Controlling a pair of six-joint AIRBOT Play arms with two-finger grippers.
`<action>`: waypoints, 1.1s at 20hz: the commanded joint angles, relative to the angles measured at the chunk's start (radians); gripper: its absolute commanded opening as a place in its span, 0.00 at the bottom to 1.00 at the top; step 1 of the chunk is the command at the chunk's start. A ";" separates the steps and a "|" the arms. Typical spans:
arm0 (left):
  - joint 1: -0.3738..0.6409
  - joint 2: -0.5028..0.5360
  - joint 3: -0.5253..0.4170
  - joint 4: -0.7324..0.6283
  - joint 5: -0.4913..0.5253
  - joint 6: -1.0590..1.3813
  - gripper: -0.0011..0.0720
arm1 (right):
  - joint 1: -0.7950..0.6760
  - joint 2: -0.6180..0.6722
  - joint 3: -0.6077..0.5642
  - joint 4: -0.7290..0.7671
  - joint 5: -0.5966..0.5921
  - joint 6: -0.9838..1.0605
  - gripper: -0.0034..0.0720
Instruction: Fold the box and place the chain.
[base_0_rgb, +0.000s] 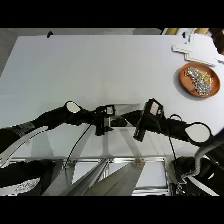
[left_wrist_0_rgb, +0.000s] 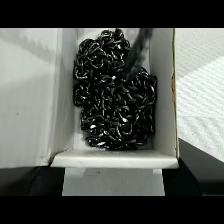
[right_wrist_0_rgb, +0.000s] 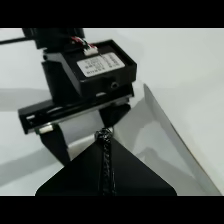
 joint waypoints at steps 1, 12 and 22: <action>0.000 0.000 0.000 0.000 0.000 0.000 0.36 | 0.062 -0.125 0.000 0.019 -0.132 0.003 0.16; 0.000 0.000 0.000 0.000 0.000 0.000 0.36 | -0.307 0.077 0.011 -0.504 0.272 -0.008 0.37; 0.000 0.000 0.000 0.000 0.000 0.000 0.36 | -0.443 -0.178 0.003 -0.543 0.367 -0.423 0.40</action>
